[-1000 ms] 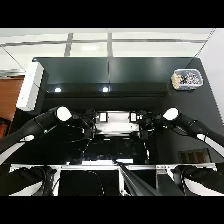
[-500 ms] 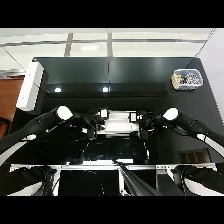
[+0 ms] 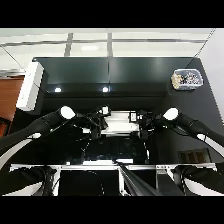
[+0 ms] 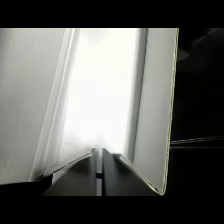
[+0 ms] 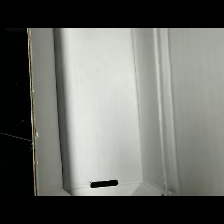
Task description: Fold the box and place the chain.
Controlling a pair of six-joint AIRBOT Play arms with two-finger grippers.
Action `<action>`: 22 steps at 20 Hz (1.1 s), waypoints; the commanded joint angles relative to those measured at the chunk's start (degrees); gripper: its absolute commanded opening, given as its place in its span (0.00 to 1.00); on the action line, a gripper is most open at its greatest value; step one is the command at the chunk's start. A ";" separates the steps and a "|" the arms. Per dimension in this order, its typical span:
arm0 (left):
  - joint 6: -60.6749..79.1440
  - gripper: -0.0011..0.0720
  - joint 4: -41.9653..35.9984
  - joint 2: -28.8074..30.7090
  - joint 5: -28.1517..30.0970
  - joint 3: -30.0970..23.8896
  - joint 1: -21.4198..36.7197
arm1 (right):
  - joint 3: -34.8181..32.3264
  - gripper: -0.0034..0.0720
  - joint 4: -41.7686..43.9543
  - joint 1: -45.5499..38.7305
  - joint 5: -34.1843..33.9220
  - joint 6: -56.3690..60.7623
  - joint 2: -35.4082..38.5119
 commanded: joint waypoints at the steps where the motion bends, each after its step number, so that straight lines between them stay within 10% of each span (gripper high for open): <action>1: 1.81 0.05 -0.94 -0.22 -0.17 -0.02 -0.13 | 0.02 0.25 0.04 0.02 0.00 0.02 -0.02; 3: 2.05 0.06 -0.96 -0.22 0.09 -0.02 -0.11 | 0.02 0.25 0.04 0.02 0.00 0.02 -0.02; 5: 2.03 0.33 -1.07 -0.22 0.39 -0.02 -0.11 | 0.02 0.25 0.02 0.00 0.00 0.02 -0.02; 8: 1.84 0.12 -1.14 -0.22 -0.02 -0.02 -0.09 | 0.02 0.25 0.04 0.02 -0.02 0.02 -0.02; 10: 1.84 0.53 -2.86 -0.22 -0.17 -0.02 -0.07 | 0.02 0.25 0.04 0.02 -0.02 0.02 -0.02; 11: 1.86 0.57 -2.99 -0.22 -0.13 -0.02 -0.07 | 0.02 0.25 0.04 0.00 -0.02 0.02 -0.02; 14: 0.63 0.45 -2.97 -0.17 -0.24 -0.02 -0.07 | 0.02 0.25 0.04 0.02 -0.02 0.02 -0.02; 15: 0.66 0.08 -2.29 0.04 -0.76 0.00 0.00 | 0.02 0.25 0.04 0.02 -0.02 0.02 -0.02; 22: -36.48 0.05 29.00 12.79 -1.84 0.00 5.57 | 0.02 0.25 0.04 0.00 -0.02 0.02 -0.02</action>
